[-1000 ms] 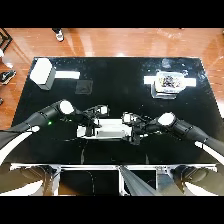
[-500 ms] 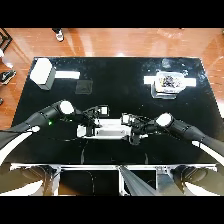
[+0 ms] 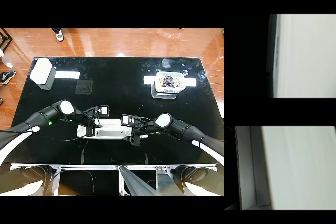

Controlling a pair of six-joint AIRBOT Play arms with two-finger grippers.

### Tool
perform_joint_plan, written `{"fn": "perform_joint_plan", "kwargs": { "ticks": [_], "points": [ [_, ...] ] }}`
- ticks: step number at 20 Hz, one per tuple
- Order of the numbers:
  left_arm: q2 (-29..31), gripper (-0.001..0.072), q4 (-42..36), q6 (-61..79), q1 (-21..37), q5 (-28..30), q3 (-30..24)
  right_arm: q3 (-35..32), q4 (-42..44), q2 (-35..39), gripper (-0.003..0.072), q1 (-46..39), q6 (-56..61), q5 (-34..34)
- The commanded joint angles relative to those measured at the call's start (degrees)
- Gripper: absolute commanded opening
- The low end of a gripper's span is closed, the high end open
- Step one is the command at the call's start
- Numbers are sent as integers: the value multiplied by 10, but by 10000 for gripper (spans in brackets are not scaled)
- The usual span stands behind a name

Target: Fold the box and place the chain.

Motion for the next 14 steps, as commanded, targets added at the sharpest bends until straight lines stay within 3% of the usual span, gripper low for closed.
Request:
{"fn": "perform_joint_plan", "kwargs": {
  "ticks": [1,10,12,13,14],
  "points": [
    [0,26,0,0,0,0,0,0,-9,0,605,0,5,-1],
    [0,26,0,0,0,0,0,0,-9,0,604,0,5,-1],
    [0,26,0,0,0,0,0,0,-9,0,529,0,5,-1],
    [0,26,0,0,0,0,0,0,-9,0,528,0,5,-1],
    [0,26,0,0,0,0,0,0,-9,0,468,0,5,-1]
  ]
}}
